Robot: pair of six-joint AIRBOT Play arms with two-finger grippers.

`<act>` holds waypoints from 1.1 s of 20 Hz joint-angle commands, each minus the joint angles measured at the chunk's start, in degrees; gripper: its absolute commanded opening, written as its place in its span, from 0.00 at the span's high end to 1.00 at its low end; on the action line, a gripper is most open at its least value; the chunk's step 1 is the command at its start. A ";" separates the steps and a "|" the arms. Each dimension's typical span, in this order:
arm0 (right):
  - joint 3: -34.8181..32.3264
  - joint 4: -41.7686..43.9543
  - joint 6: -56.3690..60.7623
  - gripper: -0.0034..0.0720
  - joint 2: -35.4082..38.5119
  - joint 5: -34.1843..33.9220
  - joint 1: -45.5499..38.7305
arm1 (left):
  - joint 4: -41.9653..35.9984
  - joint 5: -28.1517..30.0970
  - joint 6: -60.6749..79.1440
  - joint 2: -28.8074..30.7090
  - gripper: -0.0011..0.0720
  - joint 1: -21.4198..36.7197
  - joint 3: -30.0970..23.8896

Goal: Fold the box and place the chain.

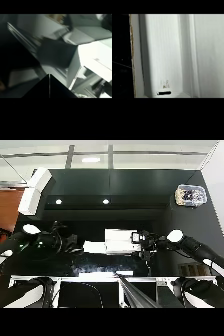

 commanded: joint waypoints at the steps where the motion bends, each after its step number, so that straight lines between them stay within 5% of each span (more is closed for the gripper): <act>1: 0.04 0.00 0.04 0.80 0.00 -0.02 0.02 | -7.82 2.27 3.63 -5.25 0.95 -5.49 0.17; 6: 0.04 0.00 0.04 0.80 0.00 0.00 0.02 | -12.31 6.16 6.69 -8.39 0.95 -14.01 2.95; 12: 0.04 0.00 0.02 0.80 0.00 -0.02 0.02 | -12.31 4.61 9.81 -8.70 0.94 -14.47 6.23; 14: 0.04 0.00 0.02 0.80 0.00 0.00 0.02 | -12.31 3.21 10.84 -8.68 0.73 -14.36 7.10; 16: 0.04 0.00 0.02 0.80 0.00 0.00 0.02 | -12.31 2.45 11.52 -8.57 0.25 -14.36 7.93; 17: 0.04 0.00 0.02 0.80 0.00 0.00 0.02 | -12.33 2.10 11.52 -8.33 0.12 -14.36 8.37; 22: 0.04 0.00 0.02 0.80 0.00 0.00 0.02 | -12.28 -2.27 11.28 -6.14 0.11 -14.49 11.34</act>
